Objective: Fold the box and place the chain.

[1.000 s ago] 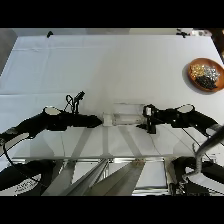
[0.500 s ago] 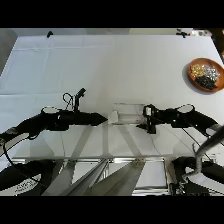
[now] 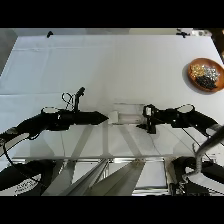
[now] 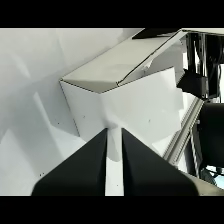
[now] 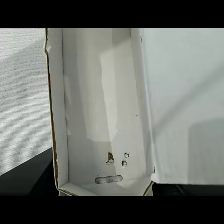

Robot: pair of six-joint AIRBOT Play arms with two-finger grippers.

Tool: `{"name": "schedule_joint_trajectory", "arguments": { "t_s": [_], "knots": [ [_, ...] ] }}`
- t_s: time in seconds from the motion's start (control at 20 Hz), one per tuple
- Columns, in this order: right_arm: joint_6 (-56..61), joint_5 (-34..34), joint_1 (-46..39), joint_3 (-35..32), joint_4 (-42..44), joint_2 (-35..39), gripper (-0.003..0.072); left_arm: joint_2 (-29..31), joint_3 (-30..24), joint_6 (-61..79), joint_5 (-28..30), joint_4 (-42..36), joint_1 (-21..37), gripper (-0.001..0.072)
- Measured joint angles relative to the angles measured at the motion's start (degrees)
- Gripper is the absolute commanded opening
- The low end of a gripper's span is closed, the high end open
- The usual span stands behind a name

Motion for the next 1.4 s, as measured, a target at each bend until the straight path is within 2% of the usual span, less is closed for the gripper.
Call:
{"name": "schedule_joint_trajectory", "arguments": {
  "t_s": [0.5,0.55,0.6,0.9,0.95,1.05,1.25,1.3,1.4],
  "knots": [
    [0.0,0.0,0.0,0.0,0.0,0.0,0.0460,0.0,0.0,0.1,1.8,-0.2,-0.2,0.0161],
    [0.0,0.0,0.0,0.0,0.0,0.0,0.0460,-0.1,0.0,0.1,2.0,-0.3,-0.4,0.0181],
    [0.0,0.0,0.0,0.0,0.0,0.0,0.0460,-0.1,0.0,0.1,2.3,-0.3,-0.8,0.0215],
    [0.0,0.0,0.0,0.0,0.0,0.0,0.0460,-1.3,1.1,-2.1,4.0,-0.9,-4.3,0.0220],
    [0.0,0.0,0.0,0.0,0.0,0.0,0.0460,-1.5,1.6,-2.5,4.1,-0.8,-4.6,0.0247],
    [0.0,0.0,0.0,0.0,0.0,0.0,0.0460,-1.7,3.0,-3.6,4.3,-0.3,-5.0,0.0413],
    [0.0,0.0,0.0,0.0,0.0,0.0,0.0460,-1.8,4.5,-5.7,4.4,0.7,-5.3,0.0422],
    [0.0,0.0,0.0,0.0,0.0,0.0,0.0460,-1.8,4.7,-6.4,4.4,1.1,-5.4,0.0468],
    [0.0,0.0,0.0,0.0,0.0,0.0,0.0460,-1.8,4.9,-8.0,4.5,2.6,-5.7,0.0504]
  ]
}}
